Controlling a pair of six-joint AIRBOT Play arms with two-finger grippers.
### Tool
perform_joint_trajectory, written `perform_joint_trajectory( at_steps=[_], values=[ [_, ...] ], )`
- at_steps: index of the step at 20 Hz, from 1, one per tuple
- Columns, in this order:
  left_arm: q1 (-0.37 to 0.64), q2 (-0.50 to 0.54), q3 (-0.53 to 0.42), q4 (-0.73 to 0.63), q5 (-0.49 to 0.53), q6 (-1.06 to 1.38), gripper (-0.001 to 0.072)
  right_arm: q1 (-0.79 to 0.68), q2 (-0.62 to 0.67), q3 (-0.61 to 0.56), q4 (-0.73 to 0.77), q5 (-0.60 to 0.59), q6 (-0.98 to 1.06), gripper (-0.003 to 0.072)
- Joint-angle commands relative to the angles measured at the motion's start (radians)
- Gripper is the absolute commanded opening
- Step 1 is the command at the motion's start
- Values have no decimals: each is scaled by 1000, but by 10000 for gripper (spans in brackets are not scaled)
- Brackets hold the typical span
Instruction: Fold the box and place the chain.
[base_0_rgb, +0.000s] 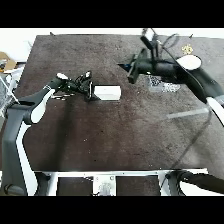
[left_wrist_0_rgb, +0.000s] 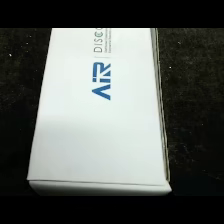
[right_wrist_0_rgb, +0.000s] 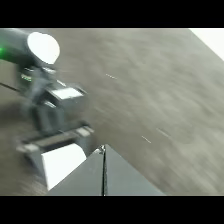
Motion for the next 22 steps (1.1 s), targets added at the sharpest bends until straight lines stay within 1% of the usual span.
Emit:
perform_joint_trajectory(
  at_steps=[1,3,4,5,6,8,10,12,14,19,20,21,22],
  values=[
    [0,1,0,1,-1,-1,274,0,291,-311,23,-388,14,-2],
    [0,1,0,1,-1,-1,274,0,470,-531,90,-603,14,-1],
    [0,1,0,1,-1,-1,274,0,561,-640,118,-683,14,-1],
    [0,1,0,1,-1,-1,274,0,644,-736,134,-733,14,0],
    [0,1,0,1,-1,-1,274,0,733,-833,153,-771,14,-1],
    [0,1,0,1,-1,-1,274,0,897,-999,174,-800,14,0],
    [0,1,0,1,-1,-2,274,0,1041,-1126,198,-826,14,0],
    [0,1,0,-4,3,-1,274,0,1156,-1209,214,-832,14,0],
    [0,1,0,-13,5,-1,273,0,1228,-1258,214,-843,14,0],
    [0,1,0,-17,-14,-7,273,0,1242,-1260,214,-839,14,0],
    [0,1,0,-21,-5,-7,272,0,1242,-1260,215,-836,14,0],
    [0,2,0,-43,-10,-10,191,0,1242,-1260,214,-830,14,0],
    [5,7,1,-67,-19,-17,11,0,1242,-1260,214,-832,14,0]
  ],
)
